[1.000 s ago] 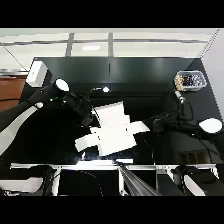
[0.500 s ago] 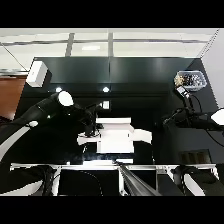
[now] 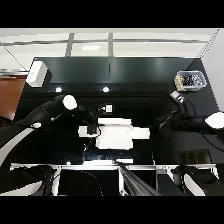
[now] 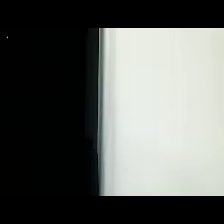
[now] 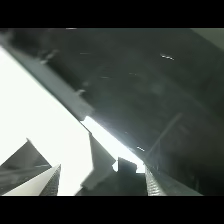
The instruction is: Fold the box and place the chain.
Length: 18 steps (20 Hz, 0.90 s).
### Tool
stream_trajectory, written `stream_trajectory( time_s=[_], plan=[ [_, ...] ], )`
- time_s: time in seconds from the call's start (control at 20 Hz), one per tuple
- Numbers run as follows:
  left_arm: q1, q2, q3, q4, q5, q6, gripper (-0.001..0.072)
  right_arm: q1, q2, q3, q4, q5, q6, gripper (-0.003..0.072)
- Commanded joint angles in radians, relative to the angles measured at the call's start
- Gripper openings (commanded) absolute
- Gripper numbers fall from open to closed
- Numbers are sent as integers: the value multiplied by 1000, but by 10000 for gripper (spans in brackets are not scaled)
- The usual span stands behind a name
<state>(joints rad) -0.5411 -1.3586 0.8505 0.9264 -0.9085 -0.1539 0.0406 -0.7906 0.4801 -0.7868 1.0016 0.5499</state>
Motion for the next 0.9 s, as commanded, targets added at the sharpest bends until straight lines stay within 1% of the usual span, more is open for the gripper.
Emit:
stream_trajectory(
  time_s=[0.0,0.05,0.15,0.25,0.5,0.7,0.85],
  plan=[
    [0,-19,0,4,10,-11,23,124,-1,-51,72,-75,-185,611],
    [0,-19,0,4,10,-11,23,176,-2,-64,70,-111,-209,611],
    [0,-20,0,5,11,-11,23,267,-8,-96,-4,-224,-218,610],
    [0,-20,0,6,11,-11,23,349,-11,-116,-45,-285,-219,611],
    [0,-20,0,6,14,-11,23,439,-23,-119,-60,-272,-254,610],
    [0,-20,0,6,10,-11,23,512,-99,-119,-53,-277,-345,610],
    [0,-20,0,5,10,-11,23,563,-146,-119,-52,-331,-354,610]
  ],
)
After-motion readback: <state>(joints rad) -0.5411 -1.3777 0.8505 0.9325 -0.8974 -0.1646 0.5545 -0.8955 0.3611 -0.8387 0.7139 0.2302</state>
